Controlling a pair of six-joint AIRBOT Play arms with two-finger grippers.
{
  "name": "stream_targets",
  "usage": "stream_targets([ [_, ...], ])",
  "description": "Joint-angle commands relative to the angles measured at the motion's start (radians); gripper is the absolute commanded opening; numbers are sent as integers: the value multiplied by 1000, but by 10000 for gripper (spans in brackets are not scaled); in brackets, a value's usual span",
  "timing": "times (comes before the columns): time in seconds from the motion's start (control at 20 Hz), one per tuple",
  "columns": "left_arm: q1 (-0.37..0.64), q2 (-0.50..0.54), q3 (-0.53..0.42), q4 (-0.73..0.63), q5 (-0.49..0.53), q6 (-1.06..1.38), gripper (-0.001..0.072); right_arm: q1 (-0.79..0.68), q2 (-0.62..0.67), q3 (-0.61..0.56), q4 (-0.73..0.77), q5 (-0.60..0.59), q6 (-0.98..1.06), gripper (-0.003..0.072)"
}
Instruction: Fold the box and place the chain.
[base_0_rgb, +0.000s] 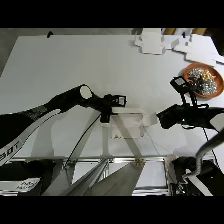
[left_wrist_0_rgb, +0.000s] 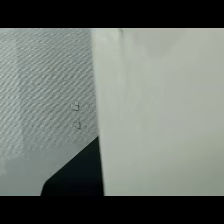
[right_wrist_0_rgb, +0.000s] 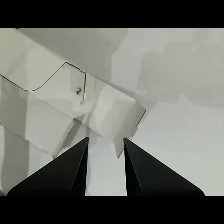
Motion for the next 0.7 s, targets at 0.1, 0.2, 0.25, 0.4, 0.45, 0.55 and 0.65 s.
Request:
stream_targets([
  [0.1,0,-4,0,4,-2,-1,11,1,0,0,0,0,0,253],
  [0.2,0,-4,0,3,-2,-1,11,1,0,0,0,0,0,253],
  [0.25,0,-4,0,3,-6,-1,11,1,0,0,0,0,0,253],
  [0.4,0,-4,0,3,-6,-1,11,1,0,0,3,1,0,253],
  [0.45,0,-4,0,3,-6,-1,11,1,0,0,4,1,1,253],
  [0.55,0,-4,0,3,-6,-1,11,1,0,0,6,1,1,253],
  [0.65,0,-4,0,3,-6,-1,11,1,0,0,6,1,1,252],
])
